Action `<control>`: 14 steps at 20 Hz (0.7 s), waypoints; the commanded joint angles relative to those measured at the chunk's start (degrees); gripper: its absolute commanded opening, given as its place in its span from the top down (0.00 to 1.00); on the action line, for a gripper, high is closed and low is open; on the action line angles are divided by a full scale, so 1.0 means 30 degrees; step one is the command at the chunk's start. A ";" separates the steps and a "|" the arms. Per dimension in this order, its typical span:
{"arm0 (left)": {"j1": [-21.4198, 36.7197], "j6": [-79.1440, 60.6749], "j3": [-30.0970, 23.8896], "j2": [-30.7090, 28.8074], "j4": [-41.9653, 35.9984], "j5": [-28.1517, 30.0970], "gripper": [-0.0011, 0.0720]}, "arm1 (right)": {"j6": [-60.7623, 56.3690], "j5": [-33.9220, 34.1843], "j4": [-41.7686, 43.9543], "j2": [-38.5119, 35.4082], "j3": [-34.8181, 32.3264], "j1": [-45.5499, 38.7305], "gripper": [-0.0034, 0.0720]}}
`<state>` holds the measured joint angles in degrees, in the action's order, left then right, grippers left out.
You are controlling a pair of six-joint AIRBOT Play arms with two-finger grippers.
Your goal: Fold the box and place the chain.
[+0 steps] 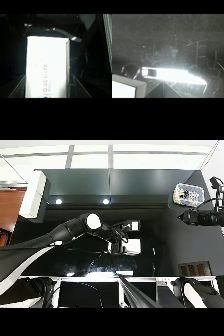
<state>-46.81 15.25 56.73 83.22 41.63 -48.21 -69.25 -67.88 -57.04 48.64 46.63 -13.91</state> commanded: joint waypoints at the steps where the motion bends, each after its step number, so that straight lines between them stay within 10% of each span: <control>1: -0.0525 0.0000 0.0015 0.0007 0.0780 0.0168 0.01 | 0.0000 0.0000 0.0007 -0.0015 0.0007 -0.0007 0.94; 14: -0.1049 -0.0007 0.0007 0.1188 0.1610 0.1071 0.01 | -0.0007 0.0000 0.0007 -0.0015 0.0007 -0.0007 0.94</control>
<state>-49.89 15.27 56.73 85.93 45.67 -45.10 -69.25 -67.88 -57.04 48.64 46.63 -13.91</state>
